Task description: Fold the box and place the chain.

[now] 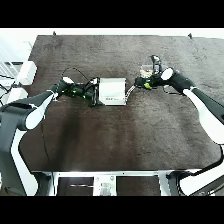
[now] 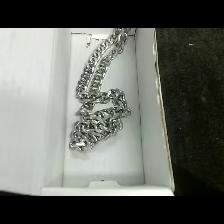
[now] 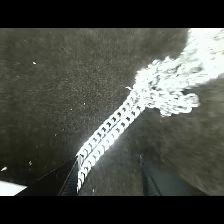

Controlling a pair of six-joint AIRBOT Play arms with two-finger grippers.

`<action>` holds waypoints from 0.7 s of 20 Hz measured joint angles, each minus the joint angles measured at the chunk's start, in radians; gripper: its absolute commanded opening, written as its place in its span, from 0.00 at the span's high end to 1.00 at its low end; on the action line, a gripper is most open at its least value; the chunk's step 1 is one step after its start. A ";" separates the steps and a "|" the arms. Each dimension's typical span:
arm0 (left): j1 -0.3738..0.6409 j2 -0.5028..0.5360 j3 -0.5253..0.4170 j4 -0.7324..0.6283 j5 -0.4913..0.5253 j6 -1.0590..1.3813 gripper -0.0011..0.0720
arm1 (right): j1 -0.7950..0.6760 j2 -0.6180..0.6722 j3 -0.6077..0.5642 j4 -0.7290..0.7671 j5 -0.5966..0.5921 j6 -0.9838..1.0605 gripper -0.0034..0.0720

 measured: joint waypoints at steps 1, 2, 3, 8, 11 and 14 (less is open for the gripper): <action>0.000 0.000 0.000 0.000 0.000 0.000 0.26 | 0.007 -0.028 0.032 -0.027 0.018 0.032 0.38; 0.000 0.000 0.000 0.000 0.000 0.000 0.26 | 0.014 -0.054 0.064 -0.058 0.037 0.065 0.38; 0.000 0.000 0.000 0.000 0.000 0.000 0.26 | 0.020 -0.079 0.095 -0.092 0.056 0.099 0.38; 0.000 0.000 0.000 0.000 0.000 0.000 0.26 | 0.028 -0.156 0.201 -0.170 0.095 0.200 0.38; 0.000 0.000 0.000 0.000 -0.001 0.000 0.26 | 0.028 -0.189 0.242 -0.183 0.101 0.235 0.41; 0.000 0.000 0.000 0.000 -0.002 0.000 0.26 | 0.031 -0.222 0.278 -0.191 0.100 0.259 0.63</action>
